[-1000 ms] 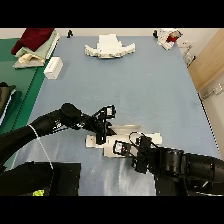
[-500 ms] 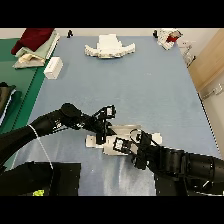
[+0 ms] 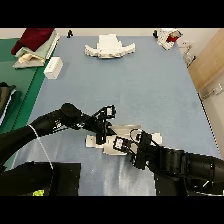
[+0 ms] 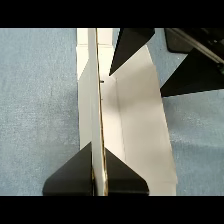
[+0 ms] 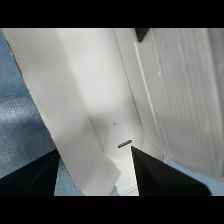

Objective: Fold the box.

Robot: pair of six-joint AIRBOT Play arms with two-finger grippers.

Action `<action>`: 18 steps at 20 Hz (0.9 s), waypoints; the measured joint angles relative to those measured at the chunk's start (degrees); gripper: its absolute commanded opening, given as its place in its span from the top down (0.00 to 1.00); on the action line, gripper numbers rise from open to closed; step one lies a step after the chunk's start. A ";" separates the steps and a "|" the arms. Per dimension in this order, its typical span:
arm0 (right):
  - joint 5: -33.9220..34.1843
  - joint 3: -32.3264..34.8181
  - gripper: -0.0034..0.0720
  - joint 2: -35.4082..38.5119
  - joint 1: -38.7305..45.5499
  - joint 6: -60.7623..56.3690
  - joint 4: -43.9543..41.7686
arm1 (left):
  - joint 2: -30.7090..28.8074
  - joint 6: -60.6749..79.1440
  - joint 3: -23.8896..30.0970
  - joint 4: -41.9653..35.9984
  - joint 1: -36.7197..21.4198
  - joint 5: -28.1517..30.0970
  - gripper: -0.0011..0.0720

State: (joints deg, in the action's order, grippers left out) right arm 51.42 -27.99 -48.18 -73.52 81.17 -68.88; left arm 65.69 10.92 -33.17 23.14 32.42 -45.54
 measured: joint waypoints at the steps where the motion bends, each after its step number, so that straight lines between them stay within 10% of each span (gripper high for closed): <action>1: -0.04 0.00 0.06 -0.02 0.00 -0.04 -0.02 | 0.00 0.02 0.00 0.00 -0.02 0.00 0.96; 18: -0.42 0.22 0.04 4.52 9.70 8.22 -4.26 | 0.00 0.00 0.00 0.00 -0.02 0.00 0.97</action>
State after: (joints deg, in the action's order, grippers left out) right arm 51.00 -27.77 -43.66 -63.81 89.38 -73.14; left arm 65.69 10.92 -33.17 23.14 32.40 -45.54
